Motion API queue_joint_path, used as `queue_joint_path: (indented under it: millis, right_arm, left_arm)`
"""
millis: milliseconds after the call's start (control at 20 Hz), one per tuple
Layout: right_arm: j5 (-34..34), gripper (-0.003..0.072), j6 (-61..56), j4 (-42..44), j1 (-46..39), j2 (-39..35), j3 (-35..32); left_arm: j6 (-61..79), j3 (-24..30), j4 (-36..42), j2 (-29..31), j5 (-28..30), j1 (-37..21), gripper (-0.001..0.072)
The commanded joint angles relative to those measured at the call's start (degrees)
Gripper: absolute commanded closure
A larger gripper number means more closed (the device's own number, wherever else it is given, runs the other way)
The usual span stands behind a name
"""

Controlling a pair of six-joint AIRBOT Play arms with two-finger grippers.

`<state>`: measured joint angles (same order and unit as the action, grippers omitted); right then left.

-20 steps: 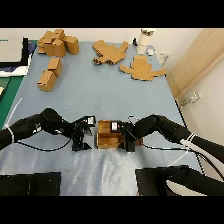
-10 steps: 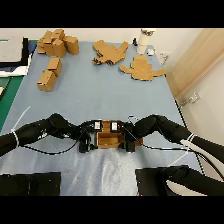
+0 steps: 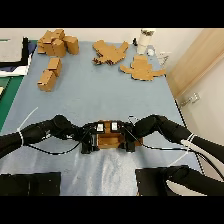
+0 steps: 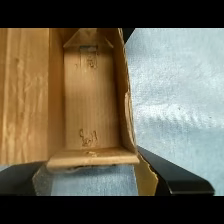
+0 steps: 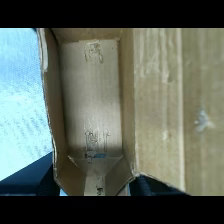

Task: Fold the box.

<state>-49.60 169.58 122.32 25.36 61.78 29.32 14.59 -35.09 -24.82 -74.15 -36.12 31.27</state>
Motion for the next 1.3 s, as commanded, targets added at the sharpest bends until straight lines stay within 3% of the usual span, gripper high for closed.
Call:
queue_joint_path:
  millis: [0,200,250,300,1250]
  right_arm:
    - [0.0,0.0208,-0.02,-0.02,-0.04,0.0,0.0]
    - [0.0,0.0208,-0.02,0.0,-0.04,0.0,0.0]
    - [0.0,0.0208,-0.04,0.0,-0.04,0.0,0.0]
    - [0.02,0.0208,-0.02,-0.02,-0.04,0.0,0.0]
    - [0.0,0.0208,-0.02,-0.02,-0.04,0.0,0.0]
  left_arm:
    - [0.94,-0.59,1.64,-0.94,0.13,0.55,0.001]
    - [0.94,-0.63,1.64,-0.94,0.13,0.55,0.0011]
    - [0.94,-0.63,1.64,-0.98,0.13,0.55,0.0064]
    - [0.94,-0.68,1.6,-1.01,0.09,0.55,0.0199]
    - [0.81,-0.79,1.62,-1.09,0.0,0.55,0.0197]
